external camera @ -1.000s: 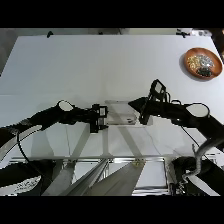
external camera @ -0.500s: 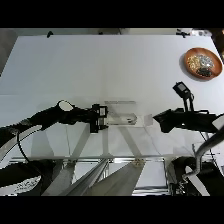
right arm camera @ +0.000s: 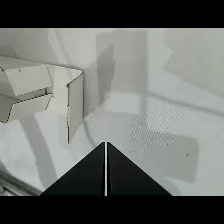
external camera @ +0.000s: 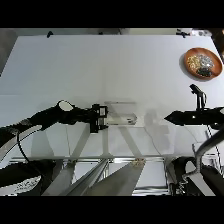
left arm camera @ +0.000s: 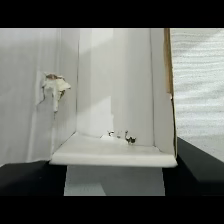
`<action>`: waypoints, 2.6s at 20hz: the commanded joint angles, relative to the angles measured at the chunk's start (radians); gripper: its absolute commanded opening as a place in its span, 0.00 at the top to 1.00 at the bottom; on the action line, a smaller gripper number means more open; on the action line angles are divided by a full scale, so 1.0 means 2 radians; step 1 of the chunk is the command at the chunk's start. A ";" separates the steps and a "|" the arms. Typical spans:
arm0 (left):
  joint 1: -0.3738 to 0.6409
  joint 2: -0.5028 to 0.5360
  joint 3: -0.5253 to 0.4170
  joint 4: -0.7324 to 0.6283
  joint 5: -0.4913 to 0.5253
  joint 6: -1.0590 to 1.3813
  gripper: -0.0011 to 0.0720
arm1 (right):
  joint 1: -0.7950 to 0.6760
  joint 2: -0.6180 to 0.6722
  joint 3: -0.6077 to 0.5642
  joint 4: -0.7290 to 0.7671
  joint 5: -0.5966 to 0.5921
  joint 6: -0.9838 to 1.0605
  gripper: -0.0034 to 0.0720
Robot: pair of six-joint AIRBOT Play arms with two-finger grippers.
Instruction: Fold the box and place the chain.
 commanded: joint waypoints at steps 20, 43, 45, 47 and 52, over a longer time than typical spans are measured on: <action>0.000 0.000 0.000 0.000 0.000 0.000 0.45 | 0.093 -0.121 0.000 0.053 -0.090 -0.013 0.94; 0.000 0.000 0.000 0.000 0.000 0.000 0.45 | 0.162 -0.170 0.000 0.100 -0.094 -0.043 0.94; 0.000 0.000 0.000 0.000 0.000 0.000 0.45 | 0.162 -0.170 0.000 0.130 -0.071 -0.067 0.94; 0.000 0.000 0.000 0.000 0.000 0.000 0.45 | 0.162 -0.170 0.000 0.161 -0.056 -0.084 0.94; 0.000 0.000 0.000 0.000 0.000 0.000 0.45 | 0.162 -0.170 0.000 0.184 -0.040 -0.091 0.66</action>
